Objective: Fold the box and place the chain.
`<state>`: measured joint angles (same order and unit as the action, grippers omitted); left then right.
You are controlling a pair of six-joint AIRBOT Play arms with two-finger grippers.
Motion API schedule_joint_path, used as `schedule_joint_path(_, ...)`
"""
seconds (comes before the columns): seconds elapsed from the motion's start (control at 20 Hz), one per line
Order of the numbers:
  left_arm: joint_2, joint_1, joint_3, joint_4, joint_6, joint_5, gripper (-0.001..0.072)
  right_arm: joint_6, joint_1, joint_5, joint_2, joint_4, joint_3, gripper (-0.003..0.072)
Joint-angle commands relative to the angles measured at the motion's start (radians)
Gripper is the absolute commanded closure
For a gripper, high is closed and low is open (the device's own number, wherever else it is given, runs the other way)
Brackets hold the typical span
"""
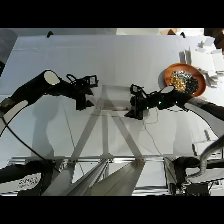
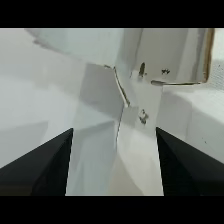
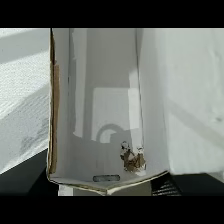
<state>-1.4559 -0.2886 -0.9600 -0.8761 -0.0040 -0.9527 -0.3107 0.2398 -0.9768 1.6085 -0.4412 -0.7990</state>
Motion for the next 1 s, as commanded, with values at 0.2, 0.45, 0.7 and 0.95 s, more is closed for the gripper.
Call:
schedule_joint_path(0.2, -0.134, 0.013, 0.0, 0.231, 0.348, -0.12, 0.0155, 0.0, 0.001, 0.0, 0.0, 0.0, 0.0, 0.0227)
schedule_joint_path(0.45, -0.137, 0.013, 0.0, 0.232, 0.372, -0.174, 0.0348, 0.0, 0.001, 0.0, 0.0, 0.0, 0.0, 0.0227)
schedule_joint_path(0.7, -0.137, 0.013, 0.0, 0.221, 0.372, -0.173, 0.0398, 0.0, 0.001, 0.0, 0.0, 0.0, 0.0, 0.0227)
schedule_joint_path(0.95, -0.137, 0.006, 0.0, 0.246, 0.472, -0.17, 0.0701, 0.0, 0.001, 0.0, 0.0, 0.0, 0.0, 0.0227)
